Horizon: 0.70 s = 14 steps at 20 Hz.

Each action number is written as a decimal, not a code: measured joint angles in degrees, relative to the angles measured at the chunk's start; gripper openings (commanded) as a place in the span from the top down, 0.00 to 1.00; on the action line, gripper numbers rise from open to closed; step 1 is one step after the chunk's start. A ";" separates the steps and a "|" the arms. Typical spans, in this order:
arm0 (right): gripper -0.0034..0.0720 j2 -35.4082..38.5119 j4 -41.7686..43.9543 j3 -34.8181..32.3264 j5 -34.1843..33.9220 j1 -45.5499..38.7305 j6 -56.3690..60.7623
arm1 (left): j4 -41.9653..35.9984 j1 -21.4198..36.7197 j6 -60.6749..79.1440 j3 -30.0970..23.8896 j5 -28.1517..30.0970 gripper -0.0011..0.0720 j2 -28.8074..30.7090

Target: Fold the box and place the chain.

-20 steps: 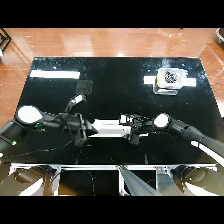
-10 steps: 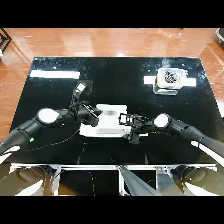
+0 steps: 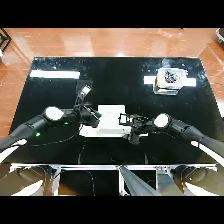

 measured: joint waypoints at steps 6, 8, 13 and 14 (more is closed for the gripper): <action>0.62 0.00 0.00 0.00 0.07 0.00 0.00 | 7.98 11.26 -0.09 1.46 -16.70 0.10 8.63; 0.62 0.00 0.00 0.00 0.09 0.00 0.00 | 10.88 13.81 -0.33 1.53 -22.69 0.10 9.77; 0.62 0.00 0.00 0.00 0.13 0.00 0.00 | 17.46 13.86 6.78 0.59 -28.15 0.10 10.73; 0.62 0.00 0.00 0.00 0.13 0.00 0.00 | 17.86 12.98 9.55 0.04 -27.76 0.10 10.80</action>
